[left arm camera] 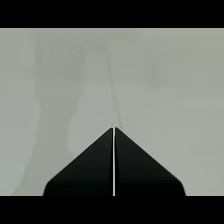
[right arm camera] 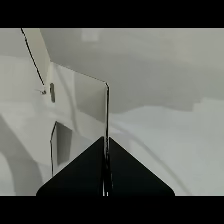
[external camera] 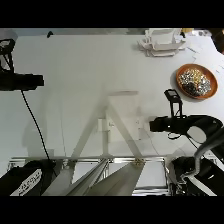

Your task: Fold the box and place the chain.

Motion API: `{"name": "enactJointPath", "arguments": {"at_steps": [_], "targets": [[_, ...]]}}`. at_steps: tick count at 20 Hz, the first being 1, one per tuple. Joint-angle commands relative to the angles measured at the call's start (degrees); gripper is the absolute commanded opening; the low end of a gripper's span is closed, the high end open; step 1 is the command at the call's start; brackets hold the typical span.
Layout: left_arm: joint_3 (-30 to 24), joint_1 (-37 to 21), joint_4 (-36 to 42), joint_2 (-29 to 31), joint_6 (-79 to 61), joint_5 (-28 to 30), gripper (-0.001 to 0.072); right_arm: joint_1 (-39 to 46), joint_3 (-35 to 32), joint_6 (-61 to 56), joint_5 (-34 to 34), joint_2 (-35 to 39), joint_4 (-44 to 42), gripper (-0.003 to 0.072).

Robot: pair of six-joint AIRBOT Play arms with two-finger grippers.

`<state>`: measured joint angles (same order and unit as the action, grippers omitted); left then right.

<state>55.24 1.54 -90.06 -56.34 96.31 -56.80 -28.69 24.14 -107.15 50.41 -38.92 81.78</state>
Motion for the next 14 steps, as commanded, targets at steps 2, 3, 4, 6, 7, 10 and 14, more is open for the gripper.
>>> {"name": "enactJointPath", "arguments": {"at_steps": [2,3,4,6,7,10,14], "targets": [[0.0,0.0,8.7,-1.4,-8.0,4.2,0.0009,-8.3,-1.8,-5.2,-5.0,0.4,-0.5,0.0019],[0.0,0.0,13.4,-2.2,-13.1,3.1,0.0009,-8.4,-1.8,-5.2,-4.9,0.4,-0.6,0.0019],[0.0,0.0,18.3,-3.1,-19.0,1.9,0.0008,-8.4,-1.8,-5.3,-4.9,0.4,-0.6,0.0019],[0.0,0.0,27.7,-5.7,-31.1,-1.2,0.0007,-8.4,-1.8,-5.3,-4.9,0.4,-0.6,0.0019],[0.0,0.1,31.4,-7.5,-34.8,-3.1,0.0007,-8.4,-1.8,-5.3,-4.9,0.4,-0.6,0.0020],[0.0,1.9,33.9,-12.5,-38.9,-3.8,0.0006,-8.4,-1.8,-5.3,-4.8,0.4,-0.6,0.0020],[0.0,5.6,41.9,-18.4,-55.1,-9.3,0.0118,-8.4,-1.8,-5.4,-4.8,0.4,-0.6,0.0020]]}}
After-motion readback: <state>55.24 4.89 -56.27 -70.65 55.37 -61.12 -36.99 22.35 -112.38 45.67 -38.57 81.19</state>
